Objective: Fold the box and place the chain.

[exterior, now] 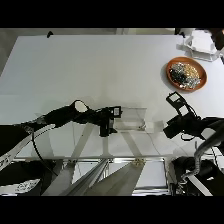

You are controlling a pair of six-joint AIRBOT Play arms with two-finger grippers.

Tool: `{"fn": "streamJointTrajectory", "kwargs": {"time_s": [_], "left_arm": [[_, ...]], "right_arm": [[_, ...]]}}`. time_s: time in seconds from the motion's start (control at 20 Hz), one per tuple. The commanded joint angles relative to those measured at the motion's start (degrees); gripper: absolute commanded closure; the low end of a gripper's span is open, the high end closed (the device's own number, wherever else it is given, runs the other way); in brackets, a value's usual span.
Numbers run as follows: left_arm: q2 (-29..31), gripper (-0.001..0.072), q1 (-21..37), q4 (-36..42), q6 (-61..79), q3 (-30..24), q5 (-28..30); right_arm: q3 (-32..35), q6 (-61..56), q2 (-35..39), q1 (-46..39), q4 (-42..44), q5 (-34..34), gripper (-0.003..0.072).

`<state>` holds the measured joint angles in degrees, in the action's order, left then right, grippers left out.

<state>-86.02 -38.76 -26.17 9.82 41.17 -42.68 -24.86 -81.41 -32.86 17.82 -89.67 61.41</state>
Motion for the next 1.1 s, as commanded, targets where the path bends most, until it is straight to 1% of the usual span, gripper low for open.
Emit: {"fn": "streamJointTrajectory", "kwargs": {"time_s": [0.0,0.1,0.15,0.35,0.4,0.45,0.65,0.8,0.95,1.05], "left_arm": [[0.0,0.0275,0.0,0.0,0.0,0.0,0.0],[0.0,0.0275,0.0,0.0,0.0,0.0,0.0],[0.0,0.0275,0.0,0.0,0.0,0.0,0.0],[0.0,0.0275,0.0,0.0,0.0,0.0,0.0],[0.0,0.0275,0.0,0.0,0.0,0.0,0.0],[0.0,0.0275,0.0,0.0,0.0,0.0,0.0],[0.0,0.0275,0.0,0.0,0.0,0.0,0.0],[0.0,0.0275,0.0,0.0,0.0,0.0,0.0],[0.0,0.0275,0.0,0.0,0.0,0.0,0.0],[0.0,0.0275,0.0,0.0,0.0,0.0,0.0]], "right_arm": [[0.0,-9.9,-5.7,-2.8,-1.9,0.7,0.0663],[0.0,-7.7,-10.7,-6.4,2.0,0.2,0.0665],[0.0,-4.7,-13.0,-8.3,6.3,-0.3,0.0666],[0.0,7.5,-18.3,-13.0,30.2,-4.1,0.0666],[0.0,9.0,-19.2,-13.1,33.1,-4.3,0.0666],[0.0,9.6,-20.0,-13.1,34.2,-4.2,0.0666],[0.2,9.9,-23.1,-13.1,32.6,-4.3,0.0665],[0.2,11.5,-23.4,-13.1,32.7,-4.0,0.0663],[0.2,9.1,-23.3,-13.4,26.8,-3.9,0.0663],[0.2,9.0,-23.0,-15.0,26.5,-3.0,0.0663]]}}
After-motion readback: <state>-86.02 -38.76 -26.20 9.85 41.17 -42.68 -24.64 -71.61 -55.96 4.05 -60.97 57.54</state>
